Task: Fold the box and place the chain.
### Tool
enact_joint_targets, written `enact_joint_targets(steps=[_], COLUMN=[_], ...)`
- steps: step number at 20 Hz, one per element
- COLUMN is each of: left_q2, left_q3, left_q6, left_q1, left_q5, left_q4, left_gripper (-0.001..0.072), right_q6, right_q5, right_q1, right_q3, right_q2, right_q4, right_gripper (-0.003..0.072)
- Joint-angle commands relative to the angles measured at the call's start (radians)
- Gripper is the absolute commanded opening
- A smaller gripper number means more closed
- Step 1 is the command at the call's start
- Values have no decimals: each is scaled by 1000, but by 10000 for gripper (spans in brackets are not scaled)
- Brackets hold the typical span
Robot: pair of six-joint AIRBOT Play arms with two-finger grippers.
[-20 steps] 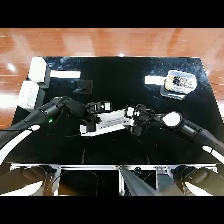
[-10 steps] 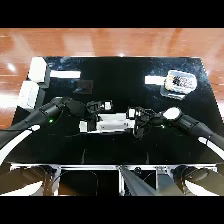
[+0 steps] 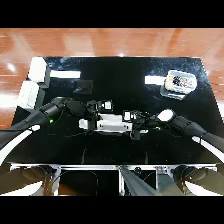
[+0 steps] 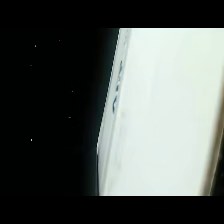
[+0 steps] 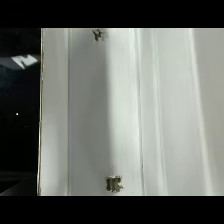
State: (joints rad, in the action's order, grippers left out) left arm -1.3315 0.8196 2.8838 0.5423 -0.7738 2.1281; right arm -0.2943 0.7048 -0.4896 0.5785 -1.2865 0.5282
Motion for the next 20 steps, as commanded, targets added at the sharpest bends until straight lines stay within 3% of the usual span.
enact_joint_targets(steps=[1, 18, 20], left_q2=[0, 0, 0], left_q3=[1, 1, 1], left_q6=[-1, -8, -8], left_q1=[0, 0, 0], left_q5=[-3, -4, -4], left_q4=[0, 1, 1], left_gripper=[23, 23, 23], right_q6=[10, 26, 26], right_q5=[-18, -28, -28], right_q1=[-5, -5, -5], right_q3=[1, 1, 1], right_q2=[-7, -8, -8], right_q4=[0, 5, 5], right_gripper=[720, 720, 604])
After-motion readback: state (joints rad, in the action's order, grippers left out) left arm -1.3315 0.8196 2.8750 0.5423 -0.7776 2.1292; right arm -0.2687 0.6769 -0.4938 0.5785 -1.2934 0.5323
